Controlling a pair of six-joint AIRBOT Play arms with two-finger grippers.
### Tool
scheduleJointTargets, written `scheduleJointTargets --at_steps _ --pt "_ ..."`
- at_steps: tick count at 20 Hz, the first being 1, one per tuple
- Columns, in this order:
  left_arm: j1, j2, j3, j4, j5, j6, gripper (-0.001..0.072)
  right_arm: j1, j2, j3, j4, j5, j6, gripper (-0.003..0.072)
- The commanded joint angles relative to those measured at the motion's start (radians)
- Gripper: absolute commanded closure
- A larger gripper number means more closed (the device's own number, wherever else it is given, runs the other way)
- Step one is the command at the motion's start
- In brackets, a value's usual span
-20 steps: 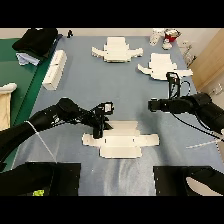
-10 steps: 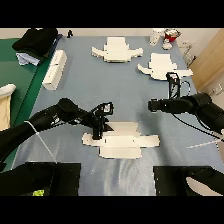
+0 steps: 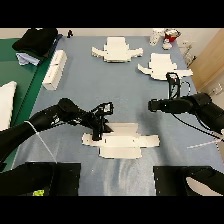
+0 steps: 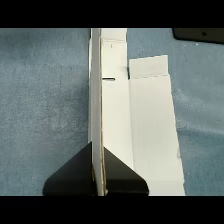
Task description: Fold the box.
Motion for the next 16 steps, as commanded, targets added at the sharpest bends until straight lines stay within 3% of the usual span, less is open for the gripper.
scheduleJointTargets --at_steps 1,3,4,5,7,11,16 --pt "-0.001 0.000 0.000 0.001 -0.008 -0.006 0.0695 0.000 -0.001 0.001 0.008 -0.001 0.000 0.0202" --pt "0.000 0.000 0.000 0.001 -0.006 -0.008 0.0695 0.000 -0.001 0.001 0.045 -0.001 0.000 0.0204" --pt "0.000 0.000 0.000 0.001 -0.006 -0.007 0.0695 0.000 -0.001 0.001 0.072 -0.002 0.001 0.0301" --pt "0.000 0.000 0.000 0.001 -0.008 -0.008 0.0695 0.000 -0.001 0.002 0.109 -0.012 0.000 0.0473" --pt "0.000 0.000 0.000 -0.001 -0.008 -0.007 0.0695 0.001 0.000 0.002 0.165 -0.074 -0.008 0.0663" --pt "0.000 0.000 0.000 -0.002 -0.007 -0.007 0.0695 0.035 0.024 0.002 0.213 -0.306 -0.116 0.0683" --pt "0.000 0.000 0.000 -0.003 -0.008 -0.007 0.0695 0.266 0.133 0.000 0.204 -0.509 -0.105 0.0683"
